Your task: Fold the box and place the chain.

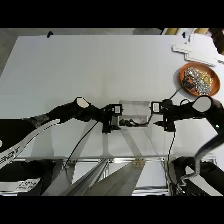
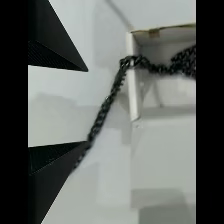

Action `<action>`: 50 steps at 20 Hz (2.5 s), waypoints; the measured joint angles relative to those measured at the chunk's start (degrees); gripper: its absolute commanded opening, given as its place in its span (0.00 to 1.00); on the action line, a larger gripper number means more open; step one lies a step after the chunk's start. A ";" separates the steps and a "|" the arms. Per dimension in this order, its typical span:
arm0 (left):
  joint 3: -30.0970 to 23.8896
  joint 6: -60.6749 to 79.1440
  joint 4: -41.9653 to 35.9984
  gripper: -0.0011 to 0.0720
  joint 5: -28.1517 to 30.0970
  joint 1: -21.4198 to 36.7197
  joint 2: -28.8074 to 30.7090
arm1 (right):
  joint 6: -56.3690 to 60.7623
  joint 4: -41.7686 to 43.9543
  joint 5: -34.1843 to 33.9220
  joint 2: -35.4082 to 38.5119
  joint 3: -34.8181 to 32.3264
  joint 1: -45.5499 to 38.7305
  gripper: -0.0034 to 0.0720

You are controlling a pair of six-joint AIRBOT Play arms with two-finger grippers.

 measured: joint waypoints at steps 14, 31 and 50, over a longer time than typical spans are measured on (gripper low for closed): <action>0.00 -0.02 0.00 0.44 -0.02 0.00 0.00 | -2.03 4.33 -0.28 -5.84 -2.25 1.31 0.06; 0.00 -0.02 0.00 0.44 -0.02 0.00 0.00 | 42.38 1.51 -8.39 11.10 4.28 23.19 0.06; 0.00 0.00 -0.02 0.44 -0.02 0.00 0.00 | 40.54 -6.62 -8.41 7.74 7.08 17.59 0.34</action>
